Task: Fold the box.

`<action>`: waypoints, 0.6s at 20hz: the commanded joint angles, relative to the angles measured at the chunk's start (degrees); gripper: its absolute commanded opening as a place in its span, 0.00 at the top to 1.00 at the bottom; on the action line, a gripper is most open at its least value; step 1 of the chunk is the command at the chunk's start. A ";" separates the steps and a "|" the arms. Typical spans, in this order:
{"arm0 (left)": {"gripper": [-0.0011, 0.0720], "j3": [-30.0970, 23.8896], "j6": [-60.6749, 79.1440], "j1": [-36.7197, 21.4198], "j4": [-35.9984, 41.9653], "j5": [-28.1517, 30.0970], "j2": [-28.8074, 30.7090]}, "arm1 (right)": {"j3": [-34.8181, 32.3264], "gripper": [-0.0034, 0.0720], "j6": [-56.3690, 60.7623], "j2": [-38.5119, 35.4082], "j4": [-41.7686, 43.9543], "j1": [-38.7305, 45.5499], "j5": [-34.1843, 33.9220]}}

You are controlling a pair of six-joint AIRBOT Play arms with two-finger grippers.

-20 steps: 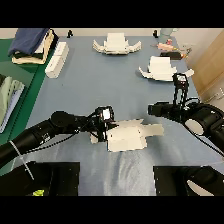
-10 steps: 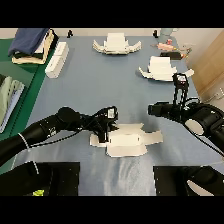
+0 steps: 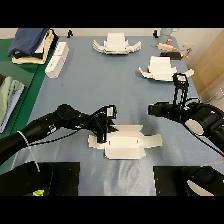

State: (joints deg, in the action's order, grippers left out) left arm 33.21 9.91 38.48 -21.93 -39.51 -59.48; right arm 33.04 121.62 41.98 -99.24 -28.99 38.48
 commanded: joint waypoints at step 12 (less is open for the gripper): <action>0.97 -3.58 -3.54 6.62 -0.42 5.49 -0.04 | 0.02 0.95 -0.04 -0.02 0.02 -0.04 0.02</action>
State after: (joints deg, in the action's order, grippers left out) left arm 30.17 7.38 44.05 -23.05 -35.20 -59.59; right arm 33.04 121.60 41.98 -99.24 -28.99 38.48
